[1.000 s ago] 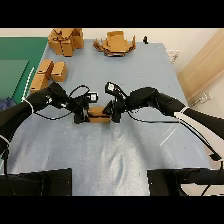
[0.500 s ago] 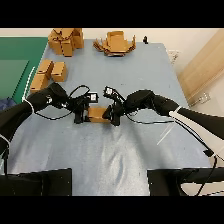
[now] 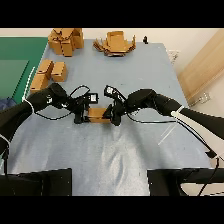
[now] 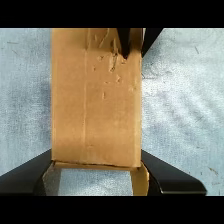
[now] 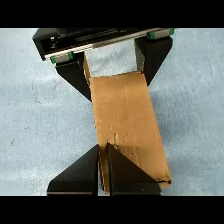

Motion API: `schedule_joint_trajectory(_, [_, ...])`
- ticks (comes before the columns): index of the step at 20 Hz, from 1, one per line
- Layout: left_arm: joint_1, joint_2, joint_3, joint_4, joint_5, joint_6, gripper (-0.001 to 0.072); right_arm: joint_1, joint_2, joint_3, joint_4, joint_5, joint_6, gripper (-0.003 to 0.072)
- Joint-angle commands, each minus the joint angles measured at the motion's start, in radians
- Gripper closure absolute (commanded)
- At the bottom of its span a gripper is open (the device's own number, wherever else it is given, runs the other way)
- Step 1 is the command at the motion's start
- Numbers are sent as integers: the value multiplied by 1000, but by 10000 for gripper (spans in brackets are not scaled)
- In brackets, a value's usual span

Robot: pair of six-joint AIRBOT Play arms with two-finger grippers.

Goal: Fold the box.

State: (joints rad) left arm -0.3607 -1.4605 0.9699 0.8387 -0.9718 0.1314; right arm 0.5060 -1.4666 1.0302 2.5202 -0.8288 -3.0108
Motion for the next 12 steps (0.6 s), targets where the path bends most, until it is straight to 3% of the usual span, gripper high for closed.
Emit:
schedule_joint_trajectory(1, [0, 0, 0, -1, 3, -2, 314, 1, 1, 1, 5, -22, 3, 583])
schedule_joint_trajectory(12, [0, 0, 0, -1, 3, -2, 314, 0, -31, 1, -11, -34, 26, 587])
